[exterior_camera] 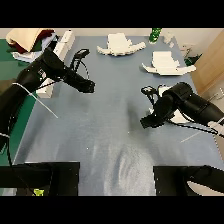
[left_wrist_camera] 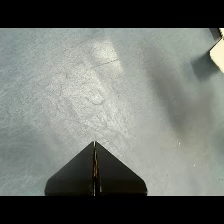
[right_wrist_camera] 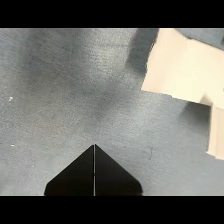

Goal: Fold the box.

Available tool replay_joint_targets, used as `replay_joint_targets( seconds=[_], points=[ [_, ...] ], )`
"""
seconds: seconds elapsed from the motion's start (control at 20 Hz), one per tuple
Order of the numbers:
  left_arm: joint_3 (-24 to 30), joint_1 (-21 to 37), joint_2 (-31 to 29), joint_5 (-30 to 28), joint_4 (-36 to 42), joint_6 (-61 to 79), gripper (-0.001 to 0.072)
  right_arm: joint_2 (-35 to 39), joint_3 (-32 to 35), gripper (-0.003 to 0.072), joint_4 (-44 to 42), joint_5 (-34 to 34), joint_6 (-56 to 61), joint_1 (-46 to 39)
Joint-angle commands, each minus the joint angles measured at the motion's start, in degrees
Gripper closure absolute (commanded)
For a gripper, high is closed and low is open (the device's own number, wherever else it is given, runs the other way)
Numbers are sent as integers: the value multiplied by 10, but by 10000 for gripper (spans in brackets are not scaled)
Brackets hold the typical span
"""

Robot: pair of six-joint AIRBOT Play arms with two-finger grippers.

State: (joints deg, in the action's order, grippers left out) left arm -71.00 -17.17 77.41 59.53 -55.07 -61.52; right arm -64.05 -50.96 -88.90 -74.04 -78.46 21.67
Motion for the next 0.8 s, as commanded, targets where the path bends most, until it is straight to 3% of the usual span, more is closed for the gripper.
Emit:
replay_joint_targets(
  seconds=[0.0, 0.45, 0.7, 0.75],
  points=[
    [-1, 0, 0, 0, 0, 0, 694, 0, 0, 681, 0, 0, 0, 0],
    [-1, 0, 0, 0, 0, 0, 694, 0, 0, 681, -4, 1, 1, 0],
    [-1, 0, 0, 0, 0, 0, 694, 0, -1, 680, -107, 61, 71, 0],
    [-1, 0, 0, -1, 0, 0, 694, 0, -12, 616, -79, 61, 94, -6]
  ],
)
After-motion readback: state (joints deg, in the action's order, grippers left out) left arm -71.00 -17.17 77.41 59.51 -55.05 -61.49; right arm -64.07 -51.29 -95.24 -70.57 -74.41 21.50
